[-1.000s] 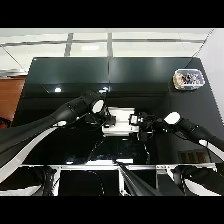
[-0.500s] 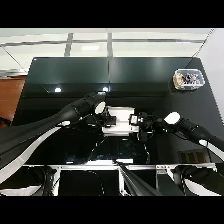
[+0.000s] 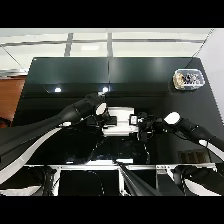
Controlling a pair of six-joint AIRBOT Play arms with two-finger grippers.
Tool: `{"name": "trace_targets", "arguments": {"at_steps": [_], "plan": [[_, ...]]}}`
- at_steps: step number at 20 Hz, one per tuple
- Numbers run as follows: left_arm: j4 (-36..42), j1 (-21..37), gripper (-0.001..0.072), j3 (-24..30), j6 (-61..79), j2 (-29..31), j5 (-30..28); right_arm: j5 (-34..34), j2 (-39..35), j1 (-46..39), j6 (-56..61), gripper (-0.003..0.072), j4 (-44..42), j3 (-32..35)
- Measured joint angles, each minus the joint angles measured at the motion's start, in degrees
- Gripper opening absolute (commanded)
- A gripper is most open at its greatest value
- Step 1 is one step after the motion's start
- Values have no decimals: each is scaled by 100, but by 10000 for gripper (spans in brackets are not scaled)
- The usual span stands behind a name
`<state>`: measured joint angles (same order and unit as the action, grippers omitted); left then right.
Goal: Fold the box and place the chain.
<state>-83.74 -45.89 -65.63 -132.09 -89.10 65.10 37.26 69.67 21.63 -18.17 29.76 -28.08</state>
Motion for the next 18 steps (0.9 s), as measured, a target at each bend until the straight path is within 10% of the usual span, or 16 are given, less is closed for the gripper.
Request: {"name": "trace_targets", "arguments": {"at_steps": [3,5,6,8,13,15,18], "plan": [[2,-13,457,0,-31,-2,11,9,0,0,22,414,-2,0],[2,-13,497,0,-35,-2,7,7,0,0,22,414,-2,2],[0,-9,488,0,-52,-2,2,7,0,0,20,414,-4,0],[-22,-7,62,0,-127,-2,2,4,0,0,20,414,-7,0],[-72,-7,28,0,-175,-2,-11,-11,4,0,-4,417,-15,0],[-76,-2,28,0,-155,-2,-7,-11,4,0,7,688,-15,0],[-94,2,28,0,-111,-2,2,-13,-37,-4,129,693,22,2]]}}
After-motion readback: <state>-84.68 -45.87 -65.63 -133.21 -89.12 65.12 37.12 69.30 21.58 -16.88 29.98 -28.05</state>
